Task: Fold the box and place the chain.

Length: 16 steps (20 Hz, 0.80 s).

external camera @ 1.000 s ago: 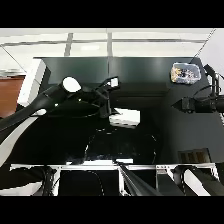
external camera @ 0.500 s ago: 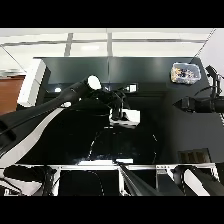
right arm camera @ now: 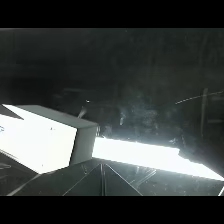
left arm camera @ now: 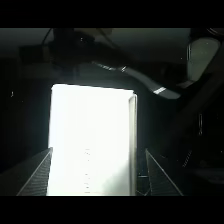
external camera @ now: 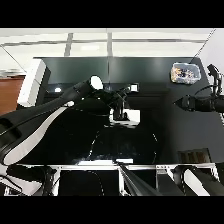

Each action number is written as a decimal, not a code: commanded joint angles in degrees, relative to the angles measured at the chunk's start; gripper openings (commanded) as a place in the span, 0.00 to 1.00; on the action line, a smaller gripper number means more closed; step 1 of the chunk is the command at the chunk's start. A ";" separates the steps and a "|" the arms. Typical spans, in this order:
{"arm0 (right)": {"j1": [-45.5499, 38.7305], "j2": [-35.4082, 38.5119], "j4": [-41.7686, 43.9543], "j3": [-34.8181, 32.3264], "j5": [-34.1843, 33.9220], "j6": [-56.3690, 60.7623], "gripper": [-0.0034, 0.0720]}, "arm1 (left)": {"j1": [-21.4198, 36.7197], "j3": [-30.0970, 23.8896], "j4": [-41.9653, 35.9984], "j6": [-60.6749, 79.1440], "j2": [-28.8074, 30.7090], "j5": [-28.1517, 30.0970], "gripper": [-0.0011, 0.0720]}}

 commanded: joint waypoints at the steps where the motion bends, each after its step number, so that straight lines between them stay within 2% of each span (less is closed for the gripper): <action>1: -0.04 0.04 0.00 0.00 -0.39 0.02 0.07 | 0.07 1.55 -0.15 -0.07 -0.02 0.37 0.98; 13: -0.04 0.04 0.02 0.00 -0.35 0.04 0.07 | -0.66 1.60 0.26 -0.39 -1.38 -0.07 0.98; 16: -0.02 0.04 0.02 0.00 -0.33 0.07 0.07 | -0.66 1.60 2.80 -0.42 -1.62 -1.42 0.98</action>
